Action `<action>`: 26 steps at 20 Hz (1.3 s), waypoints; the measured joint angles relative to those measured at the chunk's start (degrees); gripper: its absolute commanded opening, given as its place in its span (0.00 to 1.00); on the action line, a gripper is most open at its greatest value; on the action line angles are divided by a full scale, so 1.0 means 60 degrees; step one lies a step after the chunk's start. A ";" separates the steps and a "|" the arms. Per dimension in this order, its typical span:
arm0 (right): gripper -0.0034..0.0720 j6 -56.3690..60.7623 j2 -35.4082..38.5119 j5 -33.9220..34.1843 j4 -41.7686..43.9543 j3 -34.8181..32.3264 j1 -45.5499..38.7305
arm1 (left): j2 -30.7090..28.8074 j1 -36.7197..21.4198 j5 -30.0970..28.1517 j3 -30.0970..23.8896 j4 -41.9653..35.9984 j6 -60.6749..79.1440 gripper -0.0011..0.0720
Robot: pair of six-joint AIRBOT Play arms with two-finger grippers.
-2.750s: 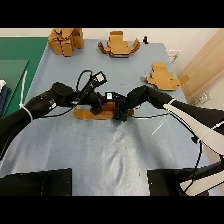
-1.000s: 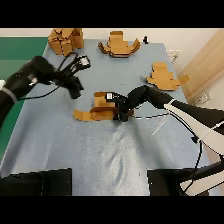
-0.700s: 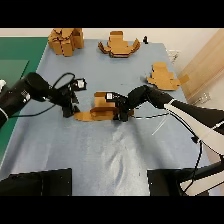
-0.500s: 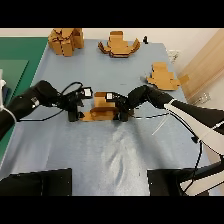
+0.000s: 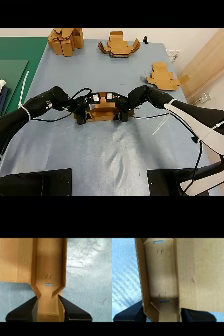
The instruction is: Fold the box.
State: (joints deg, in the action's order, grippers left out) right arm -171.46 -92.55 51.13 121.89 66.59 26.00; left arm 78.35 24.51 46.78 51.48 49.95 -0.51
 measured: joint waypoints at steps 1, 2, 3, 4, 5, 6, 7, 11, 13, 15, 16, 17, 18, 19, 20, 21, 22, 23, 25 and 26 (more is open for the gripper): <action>0.09 0.0004 0.0000 0.0004 0.0000 0.0000 0.0000 | 0.0011 0.0007 -0.0026 0.0022 -0.0080 0.0018 0.48; 0.09 0.0000 0.0000 0.0004 0.0000 0.0000 0.0000 | 0.0022 0.0007 -0.0029 0.0029 -0.0153 0.0033 0.48; 0.09 0.0000 0.0000 0.0007 0.0000 0.0000 0.0000 | 0.0029 0.0018 -0.0015 0.0040 -0.0208 0.0084 0.48; 0.09 -0.0004 0.0000 0.0015 0.0000 0.0000 0.0000 | 0.0036 0.0040 -0.0015 0.0047 -0.0310 0.0120 0.48; 0.09 -0.0004 0.0004 0.0025 -0.0004 0.0000 0.0000 | 0.0036 0.0073 0.0004 0.0051 -0.0346 0.0186 0.48; 0.09 -0.0004 0.0004 0.0029 -0.0007 -0.0004 0.0000 | 0.0040 0.0117 0.0033 0.0058 -0.0382 0.0266 0.48; 0.09 -0.0004 0.0004 0.0029 -0.0007 -0.0004 0.0000 | 0.0040 0.0171 0.0044 0.0058 -0.0426 0.0324 0.31; 0.09 0.0007 0.0007 0.0029 -0.0004 -0.0004 0.0000 | 0.0091 0.0364 0.0080 0.0058 -0.0572 0.0532 0.11; 0.09 0.0011 0.0004 0.0025 0.0000 -0.0004 0.0000 | 0.0131 0.0401 -0.0033 0.0058 -0.0590 0.0608 0.11; 0.09 0.0015 0.0004 0.0022 0.0004 -0.0004 0.0000 | 0.0149 0.0423 -0.0208 0.0058 -0.0667 0.0670 0.11; 0.09 0.0026 0.0004 0.0018 0.0004 -0.0004 0.0000 | 0.0157 0.0433 -0.0310 0.0058 -0.0780 0.0732 0.11; 0.09 0.0026 0.0004 0.0015 0.0007 -0.0004 0.0000 | 0.0160 0.0433 -0.0372 0.0058 -0.0867 0.0809 0.11; 0.09 0.0029 0.0007 0.0015 0.0007 -0.0004 0.0000 | 0.0171 0.0433 -0.0430 0.0058 -0.0947 0.0885 0.11; 0.09 0.0026 0.0004 0.0015 0.0007 -0.0004 0.0000 | 0.0186 0.0433 -0.0474 0.0058 -0.1013 0.0962 0.12; 0.09 0.0022 0.0007 0.0011 0.0007 -0.0004 0.0000 | 0.0200 0.0433 -0.0514 0.0058 -0.1056 0.1024 0.31; 0.09 -0.0004 0.0004 0.0011 0.0004 -0.0004 0.0000 | 0.0219 0.0433 -0.0550 0.0058 -0.1082 0.1042 0.55; 0.09 -0.0007 0.0004 0.0011 0.0004 -0.0004 0.0000 | 0.0251 0.0433 -0.0525 0.0058 -0.1118 0.1067 0.57; 0.09 -0.0018 0.0004 0.0004 -0.0007 -0.0004 0.0004 | 0.0277 0.0437 -0.0521 0.0058 -0.1180 0.1104 0.57; 0.09 -0.0018 0.0004 0.0004 -0.0011 -0.0004 0.0004 | 0.0328 0.0433 -0.0532 0.0058 -0.1341 0.1129 0.57; 0.09 -0.0018 0.0004 0.0004 -0.0011 -0.0004 0.0000 | 0.0346 0.0433 -0.0535 0.0058 -0.1413 0.1133 0.57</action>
State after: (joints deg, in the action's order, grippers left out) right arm -171.57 -92.53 51.16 121.82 66.57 26.00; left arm 80.42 27.11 43.57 51.83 41.47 6.28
